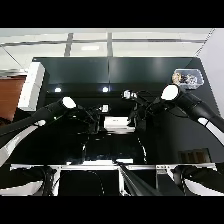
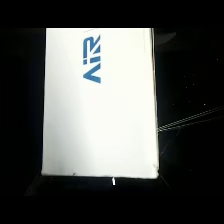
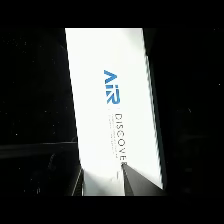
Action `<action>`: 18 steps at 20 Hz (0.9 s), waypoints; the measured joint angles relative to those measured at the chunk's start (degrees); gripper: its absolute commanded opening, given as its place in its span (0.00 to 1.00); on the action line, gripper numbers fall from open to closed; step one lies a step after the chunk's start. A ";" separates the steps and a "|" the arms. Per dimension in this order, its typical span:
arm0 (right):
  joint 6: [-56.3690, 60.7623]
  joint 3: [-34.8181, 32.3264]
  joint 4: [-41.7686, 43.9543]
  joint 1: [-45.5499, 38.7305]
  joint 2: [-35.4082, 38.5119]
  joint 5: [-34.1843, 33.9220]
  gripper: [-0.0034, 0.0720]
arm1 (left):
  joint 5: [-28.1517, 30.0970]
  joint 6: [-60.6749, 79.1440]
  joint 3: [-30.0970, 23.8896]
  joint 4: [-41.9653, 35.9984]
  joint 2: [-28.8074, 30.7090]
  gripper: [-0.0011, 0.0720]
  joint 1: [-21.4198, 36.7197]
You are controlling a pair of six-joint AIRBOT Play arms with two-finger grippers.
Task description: Fold the box and place the chain.
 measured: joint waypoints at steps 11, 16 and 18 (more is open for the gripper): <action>0.04 -0.70 -0.11 0.26 -0.04 -0.44 0.41 | 0.00 0.07 -0.02 0.00 0.00 0.65 0.00; 0.20 -0.81 -0.13 0.31 -0.07 -0.57 0.49 | -0.02 0.07 0.00 0.00 0.00 0.65 0.00; 0.37 -0.81 -0.70 0.31 -0.07 -0.48 0.55 | 0.00 0.09 0.00 0.02 0.00 0.65 0.00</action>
